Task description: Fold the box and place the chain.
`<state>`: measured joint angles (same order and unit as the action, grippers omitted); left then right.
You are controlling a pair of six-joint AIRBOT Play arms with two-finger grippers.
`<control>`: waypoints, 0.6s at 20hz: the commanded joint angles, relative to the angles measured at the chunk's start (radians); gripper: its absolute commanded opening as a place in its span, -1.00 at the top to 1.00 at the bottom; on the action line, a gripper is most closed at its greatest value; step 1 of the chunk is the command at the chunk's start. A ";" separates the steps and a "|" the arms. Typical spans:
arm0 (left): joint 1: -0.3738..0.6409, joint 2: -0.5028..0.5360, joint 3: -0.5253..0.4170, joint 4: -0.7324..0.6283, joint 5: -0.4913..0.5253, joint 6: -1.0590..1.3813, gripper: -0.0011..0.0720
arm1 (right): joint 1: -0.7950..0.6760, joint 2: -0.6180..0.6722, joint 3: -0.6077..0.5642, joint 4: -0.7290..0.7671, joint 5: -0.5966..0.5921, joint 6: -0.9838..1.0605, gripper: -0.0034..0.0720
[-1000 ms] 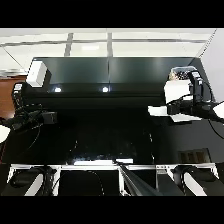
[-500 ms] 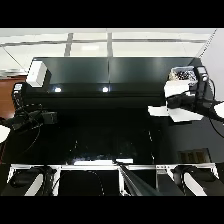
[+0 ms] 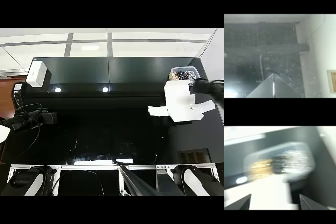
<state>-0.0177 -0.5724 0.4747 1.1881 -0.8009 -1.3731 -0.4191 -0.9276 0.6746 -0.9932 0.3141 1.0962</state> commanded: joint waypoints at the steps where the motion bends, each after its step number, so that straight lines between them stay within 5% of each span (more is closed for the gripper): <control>1: -0.001 0.001 0.000 -0.003 0.019 0.000 0.90 | -0.327 -0.178 0.122 -0.030 0.154 0.067 -0.96; 7: -0.001 0.000 0.000 -0.004 0.015 -0.001 0.90 | -0.491 -0.703 0.623 -0.028 0.995 -0.139 -0.96; 8: -0.001 0.000 0.000 -0.003 0.013 -0.001 0.90 | -0.475 -0.764 0.687 -0.031 1.071 -0.164 -0.96; 12: -0.001 -0.002 0.000 -0.004 0.014 -0.001 0.90 | -0.378 -0.811 0.732 -0.048 1.014 -0.293 -0.95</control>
<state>-0.0177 -0.5732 0.4747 1.1843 -0.7853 -1.3735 -0.8360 -1.6657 1.3369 -1.0264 1.2297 0.9199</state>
